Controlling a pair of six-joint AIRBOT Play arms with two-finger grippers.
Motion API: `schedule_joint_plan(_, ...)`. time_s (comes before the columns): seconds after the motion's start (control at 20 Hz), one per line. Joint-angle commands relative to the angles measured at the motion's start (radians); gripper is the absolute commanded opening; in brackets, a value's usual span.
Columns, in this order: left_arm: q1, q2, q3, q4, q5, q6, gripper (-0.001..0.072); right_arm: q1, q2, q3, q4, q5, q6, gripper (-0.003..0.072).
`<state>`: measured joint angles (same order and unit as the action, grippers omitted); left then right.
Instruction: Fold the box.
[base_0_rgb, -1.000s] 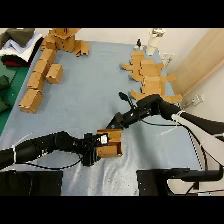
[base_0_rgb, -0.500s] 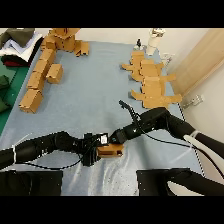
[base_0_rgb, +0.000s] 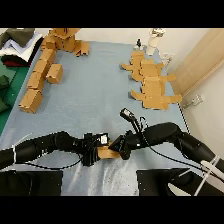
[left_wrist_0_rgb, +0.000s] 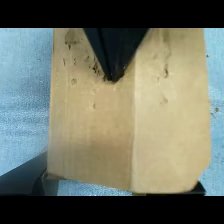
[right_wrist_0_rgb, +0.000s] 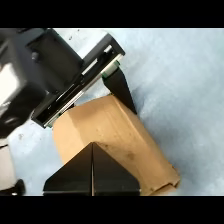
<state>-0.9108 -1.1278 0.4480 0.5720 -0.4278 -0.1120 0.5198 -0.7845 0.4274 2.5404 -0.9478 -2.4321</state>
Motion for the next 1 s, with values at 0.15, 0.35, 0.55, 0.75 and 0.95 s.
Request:
schedule_joint_plan(0.15,0.001,0.0,0.0,0.0,0.0,0.0,0.0411,0.17,0.14,-0.02,-0.273,0.156,0.076,0.0001)
schedule_joint_plan(0.35,0.001,0.0,0.0,0.0,0.0,0.0,0.0411,0.29,0.142,-0.019,-0.515,0.219,0.076,0.0004)
schedule_joint_plan(0.55,0.001,0.0,0.0,0.0,0.0,0.0,0.0411,0.331,0.142,-0.019,-0.583,0.287,0.076,0.0005)
schedule_joint_plan(0.75,0.001,0.0,0.0,0.0,0.0,0.0,0.0411,0.336,0.138,-0.02,-0.599,0.254,0.05,0.0174)
schedule_joint_plan(0.95,0.001,0.0,0.0,0.0,0.0,0.0,0.0411,0.336,0.126,-0.018,-0.648,0.243,-0.046,0.0396)
